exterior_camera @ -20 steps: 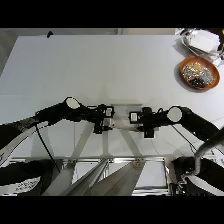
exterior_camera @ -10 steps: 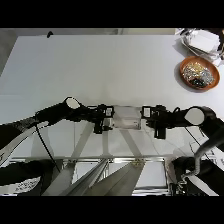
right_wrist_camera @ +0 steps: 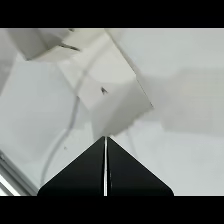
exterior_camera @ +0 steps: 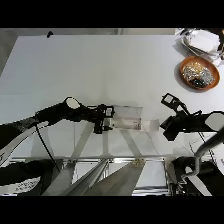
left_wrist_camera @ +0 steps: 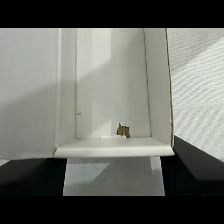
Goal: Fold the box and place the chain.
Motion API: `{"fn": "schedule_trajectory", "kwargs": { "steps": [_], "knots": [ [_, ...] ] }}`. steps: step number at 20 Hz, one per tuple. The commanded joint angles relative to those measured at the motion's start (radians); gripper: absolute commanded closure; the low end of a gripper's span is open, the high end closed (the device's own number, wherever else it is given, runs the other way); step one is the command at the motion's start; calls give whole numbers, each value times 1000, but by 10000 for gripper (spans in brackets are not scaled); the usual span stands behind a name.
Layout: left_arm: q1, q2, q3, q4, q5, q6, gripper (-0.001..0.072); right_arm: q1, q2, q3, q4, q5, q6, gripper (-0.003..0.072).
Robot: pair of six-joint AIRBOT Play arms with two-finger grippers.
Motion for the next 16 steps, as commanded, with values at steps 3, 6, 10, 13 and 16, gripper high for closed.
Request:
{"fn": "schedule_trajectory", "kwargs": {
  "steps": [3,6,10,13,16],
  "knots": [
    [0,-1,1,0,0,0,397,-55,-100,-55,-17,-51,320,671],
    [0,-1,1,0,0,0,397,-55,-195,-55,68,-117,308,675],
    [0,-1,1,0,0,0,397,-55,-285,-55,154,-134,204,675],
    [0,-1,1,0,0,0,397,-55,-312,-55,185,-142,154,676],
    [0,-1,1,0,0,0,397,-40,-348,-55,204,-187,154,675]
  ]
}}
